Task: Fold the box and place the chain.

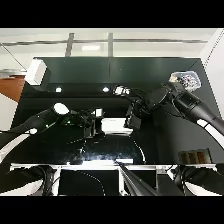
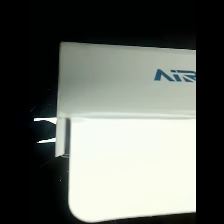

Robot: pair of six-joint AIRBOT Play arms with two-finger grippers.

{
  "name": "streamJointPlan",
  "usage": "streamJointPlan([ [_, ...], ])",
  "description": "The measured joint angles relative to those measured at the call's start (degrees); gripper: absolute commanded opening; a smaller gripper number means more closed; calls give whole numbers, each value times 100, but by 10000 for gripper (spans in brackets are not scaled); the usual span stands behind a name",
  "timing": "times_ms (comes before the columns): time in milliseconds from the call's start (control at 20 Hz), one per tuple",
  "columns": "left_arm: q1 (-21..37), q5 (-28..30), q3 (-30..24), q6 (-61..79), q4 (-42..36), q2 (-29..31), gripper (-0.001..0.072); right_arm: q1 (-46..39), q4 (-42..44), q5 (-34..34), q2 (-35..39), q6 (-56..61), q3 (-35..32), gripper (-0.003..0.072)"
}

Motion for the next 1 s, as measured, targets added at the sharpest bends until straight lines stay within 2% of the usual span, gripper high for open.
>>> streamJointPlan([
  [450,0,-2,0,0,0,0,478,4,-549,-439,55,-151,-7,699],
  [800,0,-2,0,0,0,0,478,-61,-214,-234,111,-459,-24,697],
  [850,0,-2,0,2,0,0,478,-83,-153,-184,120,-509,-52,635],
  [1000,0,-4,0,0,0,0,478,-122,22,-66,142,-732,-186,627],
])
